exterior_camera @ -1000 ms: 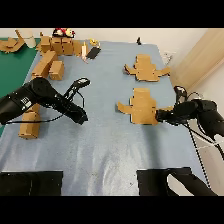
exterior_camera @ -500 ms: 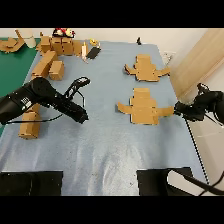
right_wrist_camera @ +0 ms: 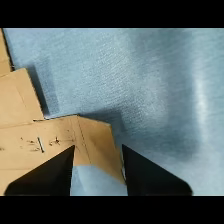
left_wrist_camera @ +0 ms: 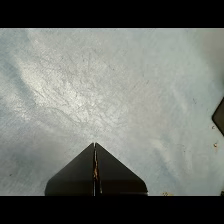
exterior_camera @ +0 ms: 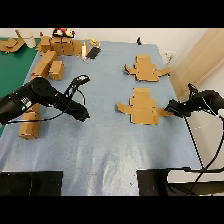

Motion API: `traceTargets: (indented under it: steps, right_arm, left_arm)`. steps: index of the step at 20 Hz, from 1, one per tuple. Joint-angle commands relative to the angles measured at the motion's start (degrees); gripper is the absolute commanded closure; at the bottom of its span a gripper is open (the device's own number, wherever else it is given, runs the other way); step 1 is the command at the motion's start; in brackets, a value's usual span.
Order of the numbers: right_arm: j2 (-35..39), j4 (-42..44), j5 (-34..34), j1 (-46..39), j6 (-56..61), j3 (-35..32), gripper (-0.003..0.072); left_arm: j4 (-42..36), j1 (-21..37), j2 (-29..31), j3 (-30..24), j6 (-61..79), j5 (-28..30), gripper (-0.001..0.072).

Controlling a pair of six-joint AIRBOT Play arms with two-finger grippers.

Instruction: Fold the box.

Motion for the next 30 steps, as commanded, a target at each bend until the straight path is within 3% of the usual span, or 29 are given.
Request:
traceTargets:
  steps: [1,2,6,8,9,13,16,17,18,22,26,30]
  right_arm:
    - [-2.1,3.5,-0.7,0.2,-4.2,0.4,0.0282]
    - [-2.1,4.4,-1.0,0.7,-5.1,0.4,0.0330]
    - [-2.1,4.8,-1.9,4.7,-6.5,0.4,0.0363]
    - [-2.1,4.9,-3.9,7.0,-7.5,0.5,0.0621]
    - [-1.9,5.6,-5.3,8.2,-8.8,0.5,0.0681]
    - [2.8,11.1,-7.1,14.1,-8.1,-0.4,0.0685]
    - [9.7,12.4,-5.2,20.4,-3.9,-6.2,0.0685]
    - [12.3,12.4,-3.7,23.1,-2.1,-9.6,0.0685]
    - [14.8,12.4,-2.2,26.0,-0.7,-13.2,0.0685]
    - [23.9,12.0,6.4,37.2,0.1,-24.7,0.0685]
    - [30.9,11.9,16.9,44.3,-0.9,-31.3,0.0685]
    - [34.9,11.5,18.6,47.7,-1.0,-33.7,0.0685]
  left_arm:
    - [-2.0,0.0,0.0,0.0,0.0,0.2,0.0694]
    - [-2.9,0.0,0.0,0.0,0.0,0.2,0.0694]
    - [-6.6,0.0,0.0,0.0,-0.1,0.1,0.0694]
    - [-8.4,0.3,0.0,0.0,-0.1,0.1,0.0693]
    - [-8.7,0.6,0.0,0.0,-0.2,-0.4,0.0694]
    - [-11.9,4.5,0.0,0.0,-1.1,-5.6,0.0692]
    - [-11.9,5.7,0.0,0.0,-1.1,-7.4,0.0675]
    - [-12.0,5.7,-0.2,0.0,-1.2,-7.0,0.0433]
    - [-12.0,5.7,-0.6,0.0,-2.1,-6.5,0.0278]
    - [-11.6,5.7,-3.8,0.0,-2.5,-6.9,0.0277]
    - [-10.9,6.3,-6.8,0.0,-2.7,-7.7,0.0276]
    - [-10.9,7.8,-8.4,-0.4,-2.6,-7.6,0.0276]
